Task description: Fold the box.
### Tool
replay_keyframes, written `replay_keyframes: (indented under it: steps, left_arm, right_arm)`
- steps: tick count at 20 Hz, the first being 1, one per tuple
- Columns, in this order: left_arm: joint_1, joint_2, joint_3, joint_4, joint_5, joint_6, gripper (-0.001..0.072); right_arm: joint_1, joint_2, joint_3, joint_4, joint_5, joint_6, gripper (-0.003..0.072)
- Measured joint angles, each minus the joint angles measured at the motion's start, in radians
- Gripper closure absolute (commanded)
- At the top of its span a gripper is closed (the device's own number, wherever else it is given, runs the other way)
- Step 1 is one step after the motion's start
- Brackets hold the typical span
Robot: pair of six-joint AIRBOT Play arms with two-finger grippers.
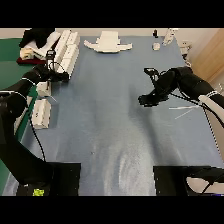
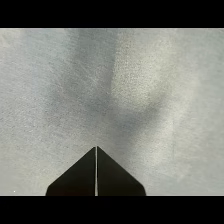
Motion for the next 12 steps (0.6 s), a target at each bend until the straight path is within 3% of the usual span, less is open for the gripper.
replay_keyframes:
  steps: [7, 12]
  left_arm:
    - [0.006, 0.017, 0.0, 0.003, -0.052, -0.002, 0.0011]
    - [0.047, 0.112, 0.005, 0.011, -0.192, -0.002, 0.0011]
  right_arm:
    - [-0.001, 0.0, 0.0, 0.0, 0.0, 0.0, 0.0668]
    - [-0.001, 0.0, 0.0, 0.0, 0.0, 0.0, 0.0668]
